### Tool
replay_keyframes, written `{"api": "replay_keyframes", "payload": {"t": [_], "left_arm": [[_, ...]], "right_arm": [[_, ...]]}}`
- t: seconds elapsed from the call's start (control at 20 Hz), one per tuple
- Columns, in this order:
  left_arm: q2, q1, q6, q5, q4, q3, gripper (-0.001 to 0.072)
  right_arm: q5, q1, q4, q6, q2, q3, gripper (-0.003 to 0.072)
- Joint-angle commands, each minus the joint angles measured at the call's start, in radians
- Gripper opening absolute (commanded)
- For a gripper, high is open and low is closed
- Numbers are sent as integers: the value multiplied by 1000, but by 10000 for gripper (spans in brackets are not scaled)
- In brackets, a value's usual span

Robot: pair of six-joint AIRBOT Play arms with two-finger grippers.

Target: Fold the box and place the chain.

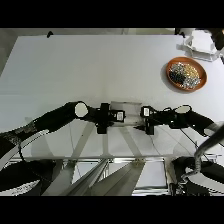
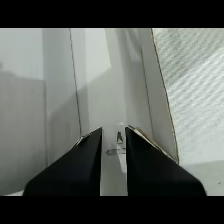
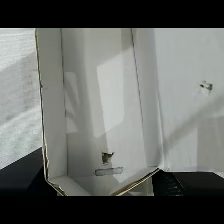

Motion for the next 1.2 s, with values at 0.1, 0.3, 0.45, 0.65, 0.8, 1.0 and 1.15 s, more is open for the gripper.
{"api": "replay_keyframes", "payload": {"t": [0.1,0.3,0.45,0.65,0.8,1.0,1.15], "left_arm": [[-16,-16,0,59,-3,0,350],[-17,-18,0,70,-3,0,433],[-14,-27,-8,69,-3,0,400],[42,-21,-123,47,15,0,98],[120,5,-262,25,55,0,4],[257,67,-505,-92,101,0,4],[364,129,-695,-184,132,-10,4]], "right_arm": [[0,0,0,1,1,0,343],[0,0,0,1,1,0,343],[0,0,0,1,1,0,343],[0,0,0,1,1,0,343],[0,0,0,1,1,0,343],[0,0,0,1,1,0,343],[0,0,0,1,1,0,343]]}}
